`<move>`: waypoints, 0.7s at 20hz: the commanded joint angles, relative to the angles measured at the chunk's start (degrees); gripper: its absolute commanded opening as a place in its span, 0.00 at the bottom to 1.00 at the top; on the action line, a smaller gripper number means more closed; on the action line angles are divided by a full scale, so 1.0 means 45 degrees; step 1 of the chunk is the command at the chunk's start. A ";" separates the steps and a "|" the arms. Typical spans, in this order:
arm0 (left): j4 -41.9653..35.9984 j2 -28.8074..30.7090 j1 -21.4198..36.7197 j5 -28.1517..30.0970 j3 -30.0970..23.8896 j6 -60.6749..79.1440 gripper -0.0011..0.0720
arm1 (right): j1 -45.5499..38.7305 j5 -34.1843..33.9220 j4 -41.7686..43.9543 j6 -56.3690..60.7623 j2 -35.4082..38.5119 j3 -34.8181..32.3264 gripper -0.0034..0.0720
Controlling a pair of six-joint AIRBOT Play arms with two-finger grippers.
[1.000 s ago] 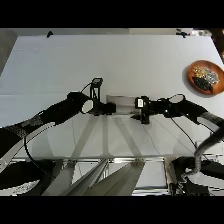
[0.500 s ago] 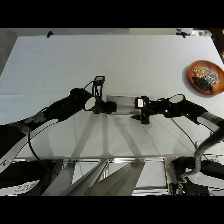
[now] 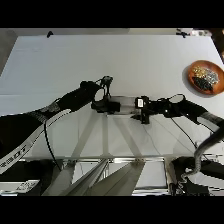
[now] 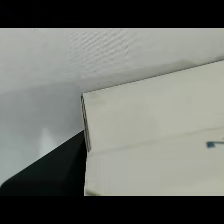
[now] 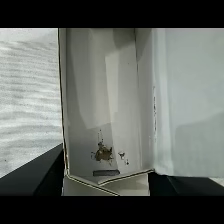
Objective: Fold the box and place the chain.
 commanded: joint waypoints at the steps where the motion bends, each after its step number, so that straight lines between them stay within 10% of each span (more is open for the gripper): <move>1: 0.0651 -0.0160 0.0019 -0.0559 0.0146 -0.0359 0.49 | -0.0010 0.0005 0.0000 0.0000 0.0010 0.0000 0.58; 5: 0.0510 -0.0160 0.0019 -0.0607 0.0146 -0.0369 0.47 | -0.0010 0.0005 0.0000 0.0000 0.0010 0.0000 0.58; 8: 0.0185 -0.0160 0.0015 -0.0529 0.0146 -0.0204 0.17 | -0.0010 0.0005 0.0000 0.0000 0.0010 0.0000 0.58; 14: -0.0583 -0.0170 -0.0024 -0.0330 0.0146 -0.0049 0.02 | -0.0010 0.0000 0.0000 0.0000 0.0010 0.0000 0.58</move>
